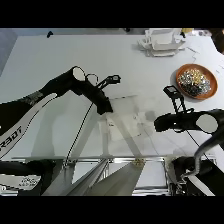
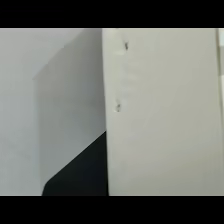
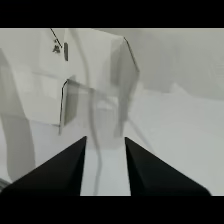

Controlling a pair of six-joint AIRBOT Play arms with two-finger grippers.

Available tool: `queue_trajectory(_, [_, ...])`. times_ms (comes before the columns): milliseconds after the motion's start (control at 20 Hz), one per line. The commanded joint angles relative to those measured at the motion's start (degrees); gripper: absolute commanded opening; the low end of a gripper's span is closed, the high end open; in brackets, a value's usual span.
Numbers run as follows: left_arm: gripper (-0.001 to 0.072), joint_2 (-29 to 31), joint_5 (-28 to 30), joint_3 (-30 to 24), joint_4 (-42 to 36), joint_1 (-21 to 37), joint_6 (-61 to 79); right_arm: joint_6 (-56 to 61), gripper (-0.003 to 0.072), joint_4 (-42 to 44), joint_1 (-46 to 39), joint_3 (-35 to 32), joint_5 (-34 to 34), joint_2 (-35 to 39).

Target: Fold the box and place the chain.

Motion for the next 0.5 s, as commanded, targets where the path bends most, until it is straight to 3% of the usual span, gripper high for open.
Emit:
queue_trajectory(0, [0.0006,2.2,5.4,0.1,-0.3,-1.1,6.0,-1.2,0.0405,0.2,0.0,2.5,-0.1,0.3])
queue_trajectory(50, [0.0006,2.3,7.0,0.1,0.1,-1.8,6.1,-2.1,0.0477,0.2,0.1,3.9,-0.2,0.7])
queue_trajectory(300, [0.0006,2.2,15.2,0.1,6.1,-7.3,7.5,-6.1,0.0484,-3.0,0.0,7.3,-0.4,2.3])
queue_trajectory(450, [0.0006,1.5,15.7,0.1,5.9,-8.7,13.4,-5.9,0.0483,-7.5,0.0,7.3,-0.1,2.3])
